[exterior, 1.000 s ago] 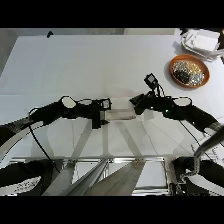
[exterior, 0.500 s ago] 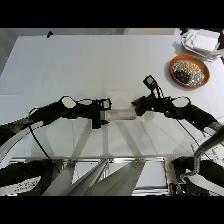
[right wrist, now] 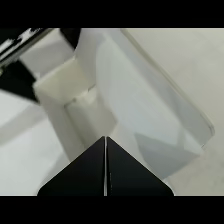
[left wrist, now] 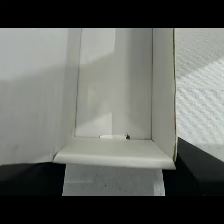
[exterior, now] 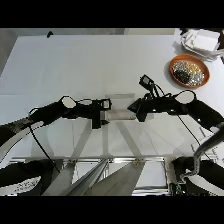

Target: Fold the box and place the chain.

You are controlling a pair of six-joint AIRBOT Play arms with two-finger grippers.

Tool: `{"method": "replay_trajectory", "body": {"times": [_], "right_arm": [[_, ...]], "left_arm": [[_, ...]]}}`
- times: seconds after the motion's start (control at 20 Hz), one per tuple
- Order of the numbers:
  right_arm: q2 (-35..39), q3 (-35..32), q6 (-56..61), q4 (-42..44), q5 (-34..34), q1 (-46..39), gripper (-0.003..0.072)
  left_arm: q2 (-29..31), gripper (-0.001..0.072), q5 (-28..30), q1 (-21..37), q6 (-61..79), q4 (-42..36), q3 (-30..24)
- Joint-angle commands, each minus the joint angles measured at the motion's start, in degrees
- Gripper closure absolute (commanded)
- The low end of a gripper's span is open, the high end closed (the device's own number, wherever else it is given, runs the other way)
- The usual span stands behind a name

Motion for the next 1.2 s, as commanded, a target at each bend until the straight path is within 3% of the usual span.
{"method": "replay_trajectory", "body": {"times": [0.0, 0.2, 0.4, 0.55, 0.75, 0.9, 0.95, 1.0, 1.1, 1.15], "right_arm": [[0.33, 0.31, 0.2, -13.64, 5.16, -0.02, 0.0675], [0.37, 0.33, -1.25, -12.24, 6.91, 0.0, 0.0675], [0.39, 2.51, -12.22, -13.73, 10.86, -0.02, 0.0675], [2.84, 6.64, -10.88, -21.92, 9.11, -0.83, 0.0675], [5.11, 7.34, -6.03, -31.61, 6.34, -4.92, 0.0668], [3.54, 6.78, -7.87, -36.37, 5.86, -5.11, 0.0413], [2.34, 6.6, -9.55, -35.87, 5.18, -4.72, 0.0282], [1.22, 6.27, -9.94, -35.85, 4.04, -3.8, 0.0197], [-1.16, 5.84, -12.35, -35.91, 2.64, -0.74, 0.0219], [-2.4, 5.84, -14.14, -35.91, 2.67, 1.11, 0.0277]], "left_arm": [[0.0, 0.0578, -0.04, -0.02, -0.02, -0.02, -0.02], [0.0, 0.0578, -0.04, -0.02, -0.02, -0.02, -0.02], [0.0, 0.0578, -0.04, -0.02, -0.02, -0.02, -0.02], [0.0, 0.0578, -0.02, -0.02, -0.02, -0.04, -0.02], [0.0, 0.0578, -0.17, -0.02, 0.0, -0.04, -0.02], [0.0, 0.0578, -0.24, -0.02, 0.0, -0.02, -0.02], [0.0, 0.0578, -0.26, -0.02, -0.02, -0.02, -0.02], [0.0, 0.0578, -0.24, -0.02, -0.02, -0.04, -0.02], [0.0, 0.0578, -0.26, -0.02, -0.02, -0.02, -0.02], [0.0, 0.0578, -0.26, -0.02, 0.0, -0.04, -0.02]]}}
